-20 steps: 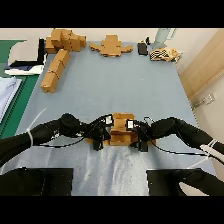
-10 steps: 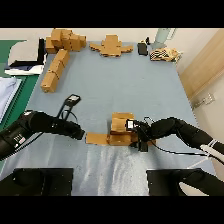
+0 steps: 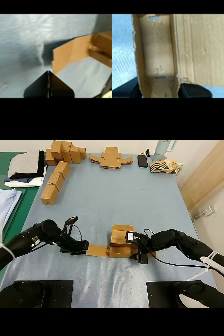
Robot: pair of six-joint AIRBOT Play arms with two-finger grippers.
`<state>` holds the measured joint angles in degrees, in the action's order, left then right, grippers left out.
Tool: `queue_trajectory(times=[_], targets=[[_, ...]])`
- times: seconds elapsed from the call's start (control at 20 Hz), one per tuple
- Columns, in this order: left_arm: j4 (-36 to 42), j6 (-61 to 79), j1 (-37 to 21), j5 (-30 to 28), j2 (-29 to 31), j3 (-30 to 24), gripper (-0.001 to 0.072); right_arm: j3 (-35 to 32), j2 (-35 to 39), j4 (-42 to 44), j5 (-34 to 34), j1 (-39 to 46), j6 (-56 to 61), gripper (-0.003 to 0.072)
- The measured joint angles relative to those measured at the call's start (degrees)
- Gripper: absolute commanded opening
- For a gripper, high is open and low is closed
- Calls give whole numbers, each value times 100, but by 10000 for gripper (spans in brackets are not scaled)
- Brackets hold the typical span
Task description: Fold the box.
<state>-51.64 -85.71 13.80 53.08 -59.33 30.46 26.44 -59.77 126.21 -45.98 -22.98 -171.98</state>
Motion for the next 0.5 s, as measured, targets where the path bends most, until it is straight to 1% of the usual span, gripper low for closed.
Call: queue_trajectory(times=[0.15, 0.25, 0.5], targets=[[645, 374, 0, -131, -280, 0, 9, 0, 0, -2, 0, 0, 2, 509], [894, 516, 61, -227, -367, -2, 10, 0, 0, 0, 0, 0, 2, 510], [1685, 1121, 507, -531, -446, 0, 9, 0, 0, -2, 0, 0, -4, 509]])
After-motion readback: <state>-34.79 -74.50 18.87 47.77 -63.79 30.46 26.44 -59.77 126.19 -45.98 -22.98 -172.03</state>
